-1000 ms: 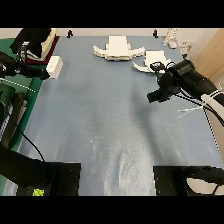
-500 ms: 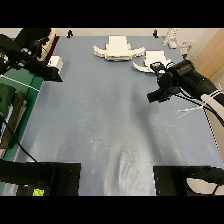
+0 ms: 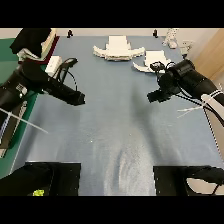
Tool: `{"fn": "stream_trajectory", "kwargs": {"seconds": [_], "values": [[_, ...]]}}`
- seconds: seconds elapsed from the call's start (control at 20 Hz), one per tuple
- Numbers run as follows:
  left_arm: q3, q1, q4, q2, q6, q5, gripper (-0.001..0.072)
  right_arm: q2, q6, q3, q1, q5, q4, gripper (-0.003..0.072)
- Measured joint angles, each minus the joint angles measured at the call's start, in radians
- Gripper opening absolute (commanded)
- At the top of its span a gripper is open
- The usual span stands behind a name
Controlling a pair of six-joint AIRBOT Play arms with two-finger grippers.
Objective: Fold the box.
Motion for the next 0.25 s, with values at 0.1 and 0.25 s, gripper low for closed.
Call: {"fn": "stream_trajectory", "kwargs": {"seconds": [0.1,0.25], "values": [[-0.049,-0.024,0.000,0.026,-0.012,0.039,0.0016,0.000,0.000,0.000,0.002,0.000,0.002,0.0006],[-0.081,-0.041,-0.003,0.041,-0.023,0.061,0.0015,0.000,0.000,0.000,0.001,0.000,0.002,0.0006]]}}
